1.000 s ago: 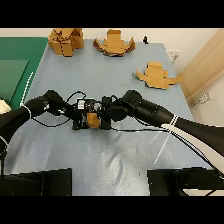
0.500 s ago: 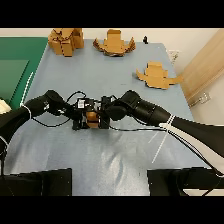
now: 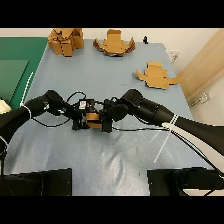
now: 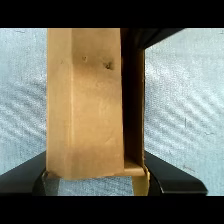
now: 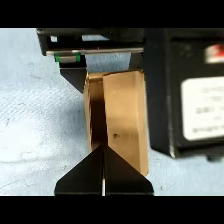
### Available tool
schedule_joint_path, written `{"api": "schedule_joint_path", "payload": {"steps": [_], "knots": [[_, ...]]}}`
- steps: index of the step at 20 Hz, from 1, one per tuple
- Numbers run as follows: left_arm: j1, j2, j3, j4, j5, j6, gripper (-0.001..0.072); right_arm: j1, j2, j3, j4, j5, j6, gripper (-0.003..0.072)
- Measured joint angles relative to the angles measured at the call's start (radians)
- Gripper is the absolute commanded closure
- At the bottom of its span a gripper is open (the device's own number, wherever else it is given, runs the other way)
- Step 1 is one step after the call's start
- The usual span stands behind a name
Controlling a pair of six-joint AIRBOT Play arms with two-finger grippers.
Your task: Fold the box.
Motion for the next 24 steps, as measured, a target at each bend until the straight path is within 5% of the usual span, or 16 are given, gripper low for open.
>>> {"api": "schedule_joint_path", "payload": {"steps": [11, 24], "knots": [[0.0, 0.0, 0.0, -0.001, 0.0, -0.001, 0.053, -0.027, -0.054, 0.02, -0.026, 0.159, 0.173, 0.0678], [0.0, 0.0, 0.0, -0.001, 0.0, -0.001, 0.0531, -0.042, -0.084, 0.023, 0.01, 0.081, 0.225, 0.0679]]}}
